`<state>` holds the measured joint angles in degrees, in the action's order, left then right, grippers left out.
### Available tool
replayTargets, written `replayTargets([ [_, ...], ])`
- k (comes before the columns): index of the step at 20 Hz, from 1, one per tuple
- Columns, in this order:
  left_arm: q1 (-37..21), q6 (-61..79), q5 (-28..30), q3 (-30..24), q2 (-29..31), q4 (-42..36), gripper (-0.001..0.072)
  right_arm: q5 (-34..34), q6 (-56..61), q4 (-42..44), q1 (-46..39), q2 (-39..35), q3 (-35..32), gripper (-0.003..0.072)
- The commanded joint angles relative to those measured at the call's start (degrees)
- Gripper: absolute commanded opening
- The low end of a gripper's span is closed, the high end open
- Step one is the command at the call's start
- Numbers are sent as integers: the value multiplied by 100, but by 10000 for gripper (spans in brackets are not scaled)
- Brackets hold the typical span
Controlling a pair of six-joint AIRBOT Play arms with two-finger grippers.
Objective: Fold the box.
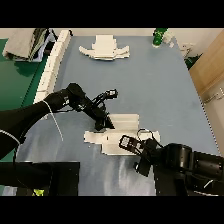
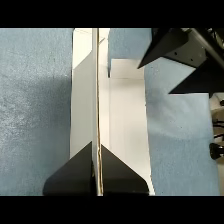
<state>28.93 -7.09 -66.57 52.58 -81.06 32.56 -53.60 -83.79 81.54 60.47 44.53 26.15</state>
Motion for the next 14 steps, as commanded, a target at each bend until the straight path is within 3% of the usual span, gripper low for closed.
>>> replayTargets([
  [1,2,0,4,-2,-2,2,11,682,17,-1209,177,413,-50,696],
  [5,2,0,4,-2,-2,2,11,1178,24,-1700,175,695,-44,696],
  [10,2,0,4,-2,-2,2,12,1141,236,-1985,173,750,-2,696],
  [14,2,2,4,-2,-2,2,11,732,907,-1987,173,555,260,700],
])
